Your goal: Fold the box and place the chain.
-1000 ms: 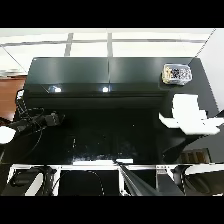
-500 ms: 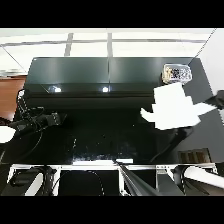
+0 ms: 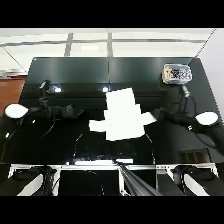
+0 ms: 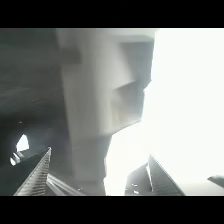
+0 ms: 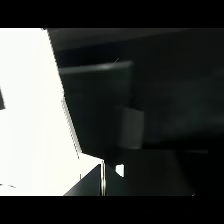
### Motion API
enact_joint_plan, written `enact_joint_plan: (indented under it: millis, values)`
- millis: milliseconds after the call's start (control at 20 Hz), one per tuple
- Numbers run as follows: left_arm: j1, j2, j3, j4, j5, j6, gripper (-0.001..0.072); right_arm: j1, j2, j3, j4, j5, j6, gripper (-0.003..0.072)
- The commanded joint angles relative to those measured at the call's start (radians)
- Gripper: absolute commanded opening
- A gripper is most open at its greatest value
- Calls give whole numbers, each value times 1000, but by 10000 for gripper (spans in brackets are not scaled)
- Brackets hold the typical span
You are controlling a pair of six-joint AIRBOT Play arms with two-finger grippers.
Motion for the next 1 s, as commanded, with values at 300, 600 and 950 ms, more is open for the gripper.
enact_joint_plan:
  millis: [300, 600, 950]
  values:
    - [-66, -589, 359, -186, -389, 86, 707, 204, 22, -85, 60, -164, 36, 13]
    - [-206, -768, 505, -197, -529, 181, 703, 204, 22, -85, 60, -145, 36, 13]
    - [-229, -858, 641, -69, -667, 300, 322, 204, 22, -85, 59, -130, 35, 13]
